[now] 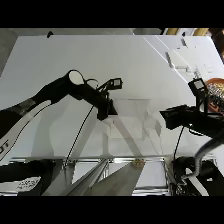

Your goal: Fold the box and place the chain.

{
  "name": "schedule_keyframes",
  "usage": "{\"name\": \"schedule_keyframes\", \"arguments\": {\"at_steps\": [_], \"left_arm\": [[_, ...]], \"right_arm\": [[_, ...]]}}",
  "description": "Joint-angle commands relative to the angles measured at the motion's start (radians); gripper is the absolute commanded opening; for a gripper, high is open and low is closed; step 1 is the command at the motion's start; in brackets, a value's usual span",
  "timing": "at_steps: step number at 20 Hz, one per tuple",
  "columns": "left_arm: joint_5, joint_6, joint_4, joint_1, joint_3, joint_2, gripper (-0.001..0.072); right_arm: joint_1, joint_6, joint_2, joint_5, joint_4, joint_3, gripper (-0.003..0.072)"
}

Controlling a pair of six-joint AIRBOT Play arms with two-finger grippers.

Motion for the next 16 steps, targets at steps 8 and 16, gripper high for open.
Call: {"name": "schedule_keyframes", "arguments": {"at_steps": [8,16], "left_arm": [[0.336,0.226,0.018,-0.058,-0.183,0.056,0.0003],[0.376,0.33,0.01,-0.077,-0.183,0.024,0.0006]], "right_arm": [[0.001,-0.054,0.04,0.182,-0.013,0.052,0.0343],[0.001,-0.237,0.04,0.185,-0.016,0.013,0.0339]]}}
